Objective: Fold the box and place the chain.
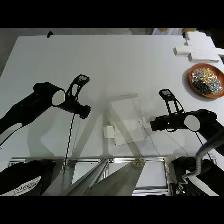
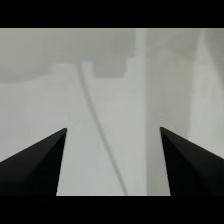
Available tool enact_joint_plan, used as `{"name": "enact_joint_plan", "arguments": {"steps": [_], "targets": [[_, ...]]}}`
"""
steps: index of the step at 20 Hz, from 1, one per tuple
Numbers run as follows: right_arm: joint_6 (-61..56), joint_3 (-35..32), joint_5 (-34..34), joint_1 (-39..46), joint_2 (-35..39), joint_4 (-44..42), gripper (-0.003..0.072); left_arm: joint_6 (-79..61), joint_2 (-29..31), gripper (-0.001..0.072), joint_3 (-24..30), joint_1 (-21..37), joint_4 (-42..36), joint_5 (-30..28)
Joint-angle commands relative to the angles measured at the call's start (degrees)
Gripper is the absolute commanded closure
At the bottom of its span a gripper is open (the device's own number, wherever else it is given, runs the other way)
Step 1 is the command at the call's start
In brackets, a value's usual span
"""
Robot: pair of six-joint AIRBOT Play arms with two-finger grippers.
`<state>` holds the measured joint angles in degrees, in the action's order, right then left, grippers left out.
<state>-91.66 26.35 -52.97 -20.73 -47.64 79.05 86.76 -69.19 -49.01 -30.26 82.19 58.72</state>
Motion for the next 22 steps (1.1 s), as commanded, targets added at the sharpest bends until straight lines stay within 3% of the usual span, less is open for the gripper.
{"name": "enact_joint_plan", "arguments": {"steps": [1, 3, 5, 12, 17, 20, 22], "targets": [[-0.1, -0.1, 0.3, -0.4, 0.1, -0.4, 0.0669, -23.1, 0.0, 0.0058, 0.0, 1.3, -18.9, -4.5], [-0.1, -0.1, 0.3, -0.4, 0.1, -0.7, 0.0669, -41.6, -0.8, 0.0058, 0.0, 4.0, -39.8, -2.7], [-0.1, -0.1, 0.3, -0.4, 0.1, -1.1, 0.0669, -51.6, -3.3, 0.0059, 0.0, 6.4, -53.5, 1.5], [0.0, -0.1, 0.3, -0.4, 0.1, -1.3, 0.0669, -55.4, -14.6, 0.002, 0.0, 6.6, -56.0, 2.9], [0.0, -0.1, 0.3, -0.4, 0.1, -1.3, 0.0669, -62.0, -19.7, 0.0023, 0.0, 5.8, -65.2, 2.2], [0.0, -0.1, 0.3, -0.4, 0.1, -1.3, 0.0669, -62.4, -22.0, 0.0027, 0.0, 3.3, -65.5, 1.6], [0.0, -0.1, 0.3, -0.4, 0.1, -1.3, 0.0669, -62.4, -22.9, 0.0108, 0.0, 2.2, -65.1, 1.5]]}}
